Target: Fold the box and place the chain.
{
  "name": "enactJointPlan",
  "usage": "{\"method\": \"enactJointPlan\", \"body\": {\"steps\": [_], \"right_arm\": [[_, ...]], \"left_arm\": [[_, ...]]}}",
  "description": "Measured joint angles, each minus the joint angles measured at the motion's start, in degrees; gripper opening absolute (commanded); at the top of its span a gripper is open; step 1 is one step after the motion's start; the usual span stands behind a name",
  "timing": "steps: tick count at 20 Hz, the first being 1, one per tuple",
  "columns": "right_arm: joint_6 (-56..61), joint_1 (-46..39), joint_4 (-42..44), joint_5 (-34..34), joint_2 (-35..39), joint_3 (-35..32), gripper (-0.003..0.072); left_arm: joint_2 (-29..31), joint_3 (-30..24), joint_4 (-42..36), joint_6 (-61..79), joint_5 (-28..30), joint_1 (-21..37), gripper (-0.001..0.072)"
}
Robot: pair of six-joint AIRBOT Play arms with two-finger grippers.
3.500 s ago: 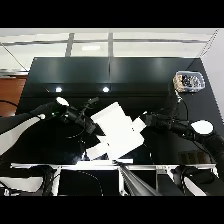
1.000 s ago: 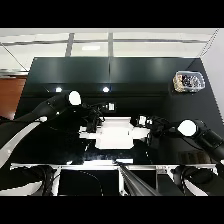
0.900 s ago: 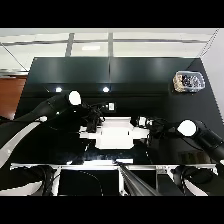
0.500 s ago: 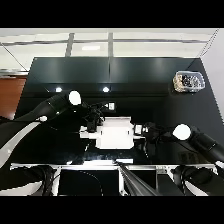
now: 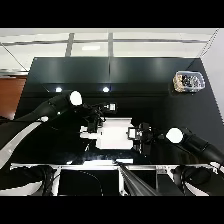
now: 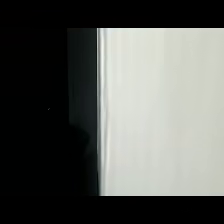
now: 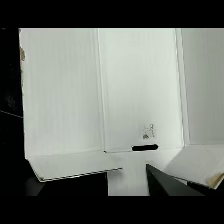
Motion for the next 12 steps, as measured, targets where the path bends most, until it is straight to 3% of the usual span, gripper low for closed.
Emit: {"method": "enactJointPlan", "body": {"steps": [12], "right_arm": [[-1.95,0.24,1.44,4.39,-0.02,0.0,0.0624]], "left_arm": [[0.0,0.0,0.02,0.0,0.02,-0.15,0.0022]]}}
